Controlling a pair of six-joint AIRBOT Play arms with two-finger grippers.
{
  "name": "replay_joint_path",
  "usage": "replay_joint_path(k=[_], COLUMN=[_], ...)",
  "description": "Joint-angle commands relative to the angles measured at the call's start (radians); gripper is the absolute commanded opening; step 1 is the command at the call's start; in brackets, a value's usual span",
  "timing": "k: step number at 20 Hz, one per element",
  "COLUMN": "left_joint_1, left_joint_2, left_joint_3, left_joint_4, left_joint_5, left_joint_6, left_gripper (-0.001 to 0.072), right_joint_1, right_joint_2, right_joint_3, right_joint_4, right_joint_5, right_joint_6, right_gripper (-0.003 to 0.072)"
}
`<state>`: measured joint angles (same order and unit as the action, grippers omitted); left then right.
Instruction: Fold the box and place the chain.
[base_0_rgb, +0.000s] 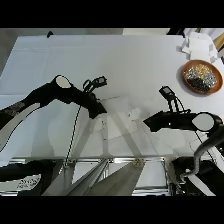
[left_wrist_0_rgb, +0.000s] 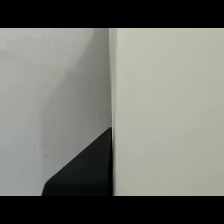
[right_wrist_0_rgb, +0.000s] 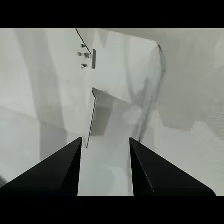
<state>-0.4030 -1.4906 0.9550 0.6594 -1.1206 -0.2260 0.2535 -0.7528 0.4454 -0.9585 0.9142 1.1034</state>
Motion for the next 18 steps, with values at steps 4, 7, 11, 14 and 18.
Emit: replay_joint_path(k=[4,7,11,14,18], left_joint_1=[-0.056,-0.117,-0.147,-0.147,-0.147], left_joint_2=[0.003,-0.002,-0.072,-0.125,-0.143], left_joint_3=[0.054,0.056,0.089,0.121,0.121], left_joint_4=[0.007,0.008,0.009,0.008,0.014], left_joint_5=[0.027,0.104,0.121,0.123,0.148], left_joint_6=[0.257,0.306,0.282,0.277,0.277], left_gripper=[0.0002,0.0002,0.0002,0.0002,0.0003], right_joint_1=[0.001,0.001,0.001,0.001,0.001], right_joint_2=[0.024,0.084,0.121,0.12,0.12], right_joint_3=[0.123,0.133,0.133,0.133,0.132], right_joint_4=[-0.004,-0.007,-0.006,-0.015,-0.022], right_joint_5=[0.229,0.264,0.269,0.267,0.264], right_joint_6=[-0.001,0.0,0.0,-0.001,-0.001], right_gripper=[0.0339,0.0338,0.0337,0.0337,0.0337])
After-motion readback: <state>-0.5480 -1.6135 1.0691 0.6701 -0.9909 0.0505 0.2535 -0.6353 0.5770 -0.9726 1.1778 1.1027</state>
